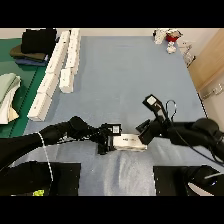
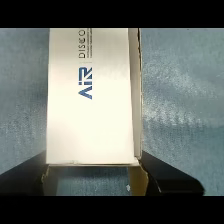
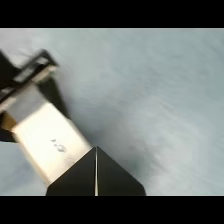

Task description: Fold the box.

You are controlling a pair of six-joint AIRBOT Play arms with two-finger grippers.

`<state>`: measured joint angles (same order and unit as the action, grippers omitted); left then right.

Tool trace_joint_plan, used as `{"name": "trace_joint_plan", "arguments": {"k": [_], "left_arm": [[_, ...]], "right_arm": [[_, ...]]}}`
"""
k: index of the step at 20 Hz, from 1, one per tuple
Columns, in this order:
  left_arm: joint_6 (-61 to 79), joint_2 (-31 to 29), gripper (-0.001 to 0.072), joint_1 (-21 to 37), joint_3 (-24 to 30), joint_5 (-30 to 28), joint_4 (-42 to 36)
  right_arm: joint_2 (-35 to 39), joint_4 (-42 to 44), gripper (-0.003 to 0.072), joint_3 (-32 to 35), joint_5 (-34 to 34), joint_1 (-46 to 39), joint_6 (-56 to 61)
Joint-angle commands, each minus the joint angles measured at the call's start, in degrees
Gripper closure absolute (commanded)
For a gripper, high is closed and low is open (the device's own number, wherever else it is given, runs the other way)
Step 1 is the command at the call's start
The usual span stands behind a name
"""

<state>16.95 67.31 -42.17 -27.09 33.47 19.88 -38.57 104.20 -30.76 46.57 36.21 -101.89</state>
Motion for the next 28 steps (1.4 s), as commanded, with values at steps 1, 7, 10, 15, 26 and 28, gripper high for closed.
{"name": "trace_joint_plan", "arguments": {"k": [1,7,10,15,26,28], "left_arm": [[0.07,0.00,0.0211,0.04,-0.02,-0.02,0.07],[0.07,0.00,0.0211,0.02,-0.02,-0.02,0.04],[0.07,0.00,0.0212,0.04,-0.02,-0.02,0.04],[0.07,0.00,0.0212,0.04,-0.02,-0.02,0.07],[-3.85,-1.51,0.0211,1.38,-0.04,-0.55,-0.15],[-10.69,-4.83,0.0212,4.42,-0.02,-0.50,0.39]], "right_arm": [[-9.57,-10.19,0.0684,-12.09,17.49,-10.71,-1.92],[-30.01,-2.56,0.0684,-29.49,22.27,-25.40,-9.20],[-37.22,-2.58,0.0684,-34.77,25.68,-26.93,-10.67],[-40.52,-1.27,0.0681,-36.52,25.99,-26.86,-10.47],[-40.52,-1.31,0.0682,-36.52,25.97,-26.86,-10.49],[-40.52,-1.38,0.0682,-36.52,25.94,-26.88,-10.49]]}}
